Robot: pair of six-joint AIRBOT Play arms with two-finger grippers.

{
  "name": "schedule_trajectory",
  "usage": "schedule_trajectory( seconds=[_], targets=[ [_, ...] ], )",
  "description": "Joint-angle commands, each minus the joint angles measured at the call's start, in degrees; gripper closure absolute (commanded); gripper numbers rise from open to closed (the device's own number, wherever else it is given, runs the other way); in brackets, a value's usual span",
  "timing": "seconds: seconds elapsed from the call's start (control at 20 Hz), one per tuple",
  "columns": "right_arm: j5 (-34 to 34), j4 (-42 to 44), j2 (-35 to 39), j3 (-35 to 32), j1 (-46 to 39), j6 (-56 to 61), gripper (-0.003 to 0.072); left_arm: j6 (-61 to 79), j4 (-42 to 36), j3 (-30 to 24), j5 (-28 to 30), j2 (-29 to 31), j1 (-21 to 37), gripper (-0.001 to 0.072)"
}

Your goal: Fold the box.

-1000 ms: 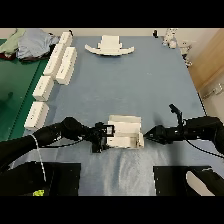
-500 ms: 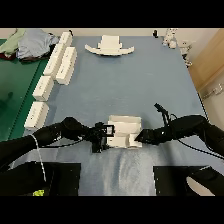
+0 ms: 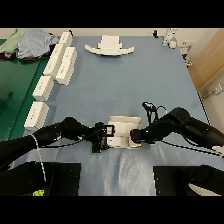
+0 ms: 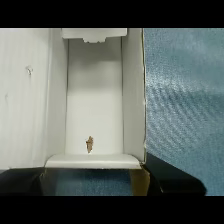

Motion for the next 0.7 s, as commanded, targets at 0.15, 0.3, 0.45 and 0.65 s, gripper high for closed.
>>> schedule_trajectory(
  seconds=[0.15, 0.3, 0.45, 0.65],
  targets=[
    [-6.43, -12.74, -9.99, 8.96, 9.97, 19.41, 0.0262, 0.02, 0.02, 0.04, 0.02, 0.00, 0.04, 0.0113],
    [-10.14, -14.75, -14.08, 11.15, 11.08, 21.88, 0.0262, 0.00, 0.02, 0.04, 0.02, 0.00, 0.04, 0.0113],
    [-10.49, -15.06, -14.60, 11.17, 11.06, 24.09, 0.0278, 0.00, 0.02, 0.04, 0.02, 0.00, 0.04, 0.0113],
    [-11.65, -16.13, -14.60, 11.17, 11.06, 24.46, 0.0362, 0.02, 0.02, 0.04, 0.02, 0.00, 0.04, 0.0113]
  ],
)
